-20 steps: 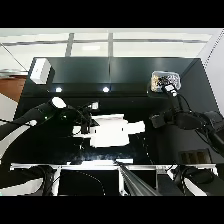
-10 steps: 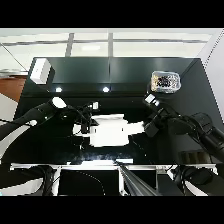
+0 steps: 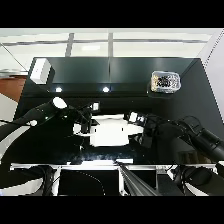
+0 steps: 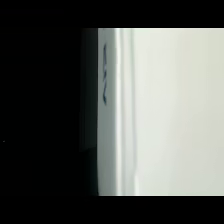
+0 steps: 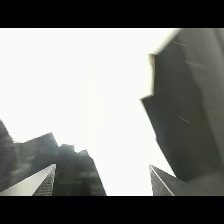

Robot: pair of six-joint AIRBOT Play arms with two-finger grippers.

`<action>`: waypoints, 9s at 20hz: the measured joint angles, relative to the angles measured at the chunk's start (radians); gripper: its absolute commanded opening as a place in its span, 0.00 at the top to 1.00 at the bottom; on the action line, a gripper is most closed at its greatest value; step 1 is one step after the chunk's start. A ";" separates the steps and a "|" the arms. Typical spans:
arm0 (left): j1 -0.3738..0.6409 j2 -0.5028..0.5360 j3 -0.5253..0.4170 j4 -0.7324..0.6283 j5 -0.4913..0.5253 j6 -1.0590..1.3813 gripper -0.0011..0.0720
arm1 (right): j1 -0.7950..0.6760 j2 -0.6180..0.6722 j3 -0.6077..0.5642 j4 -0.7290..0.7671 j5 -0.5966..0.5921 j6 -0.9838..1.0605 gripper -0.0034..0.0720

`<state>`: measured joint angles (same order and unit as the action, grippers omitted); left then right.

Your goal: Fold the box and place the chain.

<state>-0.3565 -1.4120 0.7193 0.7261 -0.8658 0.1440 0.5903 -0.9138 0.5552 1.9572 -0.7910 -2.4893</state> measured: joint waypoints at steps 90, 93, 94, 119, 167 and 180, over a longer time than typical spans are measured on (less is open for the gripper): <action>0.000 0.000 0.000 0.002 0.027 -0.018 0.95 | 0.093 -0.165 0.060 0.127 0.283 -0.114 0.03; 0.000 0.000 0.000 0.002 0.027 -0.018 0.95 | 0.071 -0.161 0.060 0.130 0.303 -0.119 0.03; 0.000 0.000 0.000 0.002 0.027 -0.018 0.95 | 0.068 -0.164 0.060 0.140 0.311 -0.127 0.02; -0.039 0.026 -0.002 0.022 0.097 0.011 0.95 | 0.053 -0.222 0.063 0.329 0.260 -0.291 0.03; -0.040 0.019 -0.002 0.021 0.103 0.006 0.95 | 0.025 -0.393 0.072 0.402 0.222 -0.500 0.24; -0.027 0.085 -0.003 0.029 0.099 -0.007 0.47 | 0.025 -0.393 0.071 0.404 0.203 -0.500 0.25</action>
<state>-0.3840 -1.3266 0.7158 0.7555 -0.7670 0.1371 0.6155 -1.3071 0.6266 2.3608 -0.5880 -2.9891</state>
